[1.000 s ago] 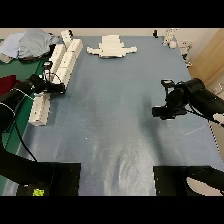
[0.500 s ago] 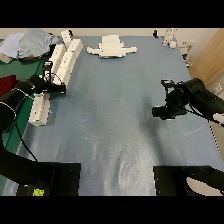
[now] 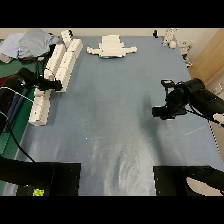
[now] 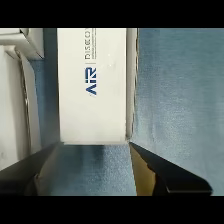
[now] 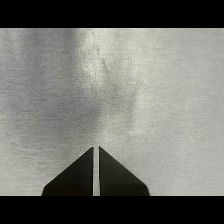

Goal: Fold the box.

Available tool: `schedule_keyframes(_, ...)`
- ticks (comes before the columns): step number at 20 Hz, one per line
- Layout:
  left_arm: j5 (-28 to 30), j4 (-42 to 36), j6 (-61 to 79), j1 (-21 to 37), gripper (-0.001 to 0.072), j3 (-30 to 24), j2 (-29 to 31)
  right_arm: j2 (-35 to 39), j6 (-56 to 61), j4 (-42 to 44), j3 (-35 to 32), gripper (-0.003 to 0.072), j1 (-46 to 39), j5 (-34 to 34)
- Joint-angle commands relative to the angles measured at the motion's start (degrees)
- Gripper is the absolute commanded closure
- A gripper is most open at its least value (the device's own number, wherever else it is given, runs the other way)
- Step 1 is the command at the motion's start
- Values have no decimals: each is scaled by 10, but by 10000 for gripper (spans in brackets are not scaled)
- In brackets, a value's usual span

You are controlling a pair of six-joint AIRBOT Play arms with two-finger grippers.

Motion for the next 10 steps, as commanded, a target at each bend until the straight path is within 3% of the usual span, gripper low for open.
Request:
schedule_keyframes(1,-113,2,0,7,7,30,52,0,0,0,0,628,0,0)
schedule_keyframes(3,-181,2,0,7,26,48,89,0,0,0,0,628,0,0)
schedule_keyframes(4,-215,1,0,7,206,57,107,0,0,0,0,628,0,0)
schedule_keyframes(5,-252,-6,0,7,479,66,125,0,0,0,0,628,0,0)
schedule_keyframes(6,-284,-17,0,7,702,72,143,0,0,0,0,628,0,0)
schedule_keyframes(10,-350,-54,-58,-17,698,74,203,0,0,0,0,628,0,0)
